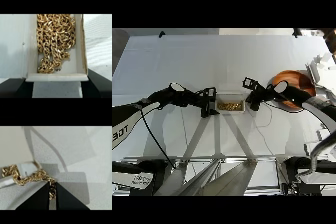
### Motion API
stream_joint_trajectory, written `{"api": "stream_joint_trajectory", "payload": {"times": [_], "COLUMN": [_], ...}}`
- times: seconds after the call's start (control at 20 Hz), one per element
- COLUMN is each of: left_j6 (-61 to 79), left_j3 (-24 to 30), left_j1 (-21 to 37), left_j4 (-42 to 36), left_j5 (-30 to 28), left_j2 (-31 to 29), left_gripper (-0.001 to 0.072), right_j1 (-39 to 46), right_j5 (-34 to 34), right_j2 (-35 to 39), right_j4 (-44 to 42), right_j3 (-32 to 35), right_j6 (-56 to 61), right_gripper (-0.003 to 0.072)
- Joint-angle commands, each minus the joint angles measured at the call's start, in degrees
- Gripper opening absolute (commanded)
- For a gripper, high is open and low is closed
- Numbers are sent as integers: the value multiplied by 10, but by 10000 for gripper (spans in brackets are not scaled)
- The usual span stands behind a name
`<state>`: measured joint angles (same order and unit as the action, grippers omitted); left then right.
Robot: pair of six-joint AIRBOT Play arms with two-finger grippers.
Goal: Fold the box and place the chain.
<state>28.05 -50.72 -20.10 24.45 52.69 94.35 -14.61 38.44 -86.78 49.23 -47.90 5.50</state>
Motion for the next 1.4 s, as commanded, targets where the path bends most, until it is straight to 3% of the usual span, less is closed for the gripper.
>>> {"api": "stream_joint_trajectory", "payload": {"times": [0.0,0.2,0.55,0.8,1.2,1.25,1.35], "left_j6": [0,0,0,0,0,0,0], "left_j3": [0,0,0,0,0,0,0], "left_j1": [0,0,0,0,0,0,0], "left_j4": [0,0,0,0,0,0,0], "left_j5": [0,0,0,0,0,0,0], "left_j2": [0,0,0,0,0,0,0], "left_gripper": [258,258,258,258,258,258,258], "right_j1": [-3,-3,-3,-32,-104,-109,-114], "right_j5": [40,48,124,139,144,147,152], "right_j2": [-2,35,186,270,204,194,177], "right_j4": [5,23,48,46,44,44,44], "right_j3": [0,0,0,-8,-118,-123,-133], "right_j6": [4,85,131,172,231,231,231], "right_gripper": [8,7,7,7,10,31,246]}}
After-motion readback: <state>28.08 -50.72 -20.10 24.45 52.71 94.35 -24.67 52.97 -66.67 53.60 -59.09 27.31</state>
